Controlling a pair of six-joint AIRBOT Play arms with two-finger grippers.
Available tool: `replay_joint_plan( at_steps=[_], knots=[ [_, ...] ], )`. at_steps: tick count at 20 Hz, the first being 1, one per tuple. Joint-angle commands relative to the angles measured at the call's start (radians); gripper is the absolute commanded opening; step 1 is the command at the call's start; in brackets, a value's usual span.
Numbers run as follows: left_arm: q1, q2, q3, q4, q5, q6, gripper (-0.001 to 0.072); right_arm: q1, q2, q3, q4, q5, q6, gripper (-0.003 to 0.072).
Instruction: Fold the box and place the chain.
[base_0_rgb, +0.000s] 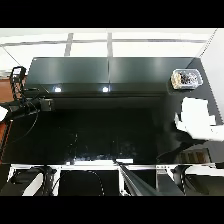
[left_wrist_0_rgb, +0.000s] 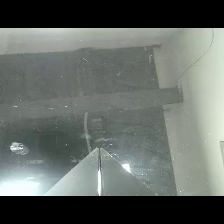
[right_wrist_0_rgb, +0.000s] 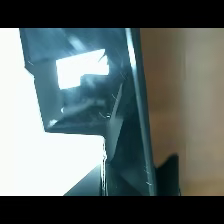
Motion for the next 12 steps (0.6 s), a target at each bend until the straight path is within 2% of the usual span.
replay_joint_plan(
  at_steps=[1,4,8,12],
  knots=[
    [-0.001,0.000,0.000,0.000,0.000,0.000,0.0022,0.045,0.113,-0.061,0.168,0.004,-0.010,0.0019],
    [-0.001,0.000,0.000,-0.010,-0.002,0.000,0.0022,0.141,0.292,-0.235,0.246,-0.036,0.001,0.0019],
    [-0.001,-0.001,-0.001,-0.027,-0.008,0.000,0.0022,0.301,0.557,-0.516,0.465,-0.154,0.128,0.0020],
    [-0.013,-0.037,-0.003,-0.130,-0.008,0.005,0.0022,0.535,0.733,-0.787,0.788,-0.280,0.179,0.0019]
  ],
)
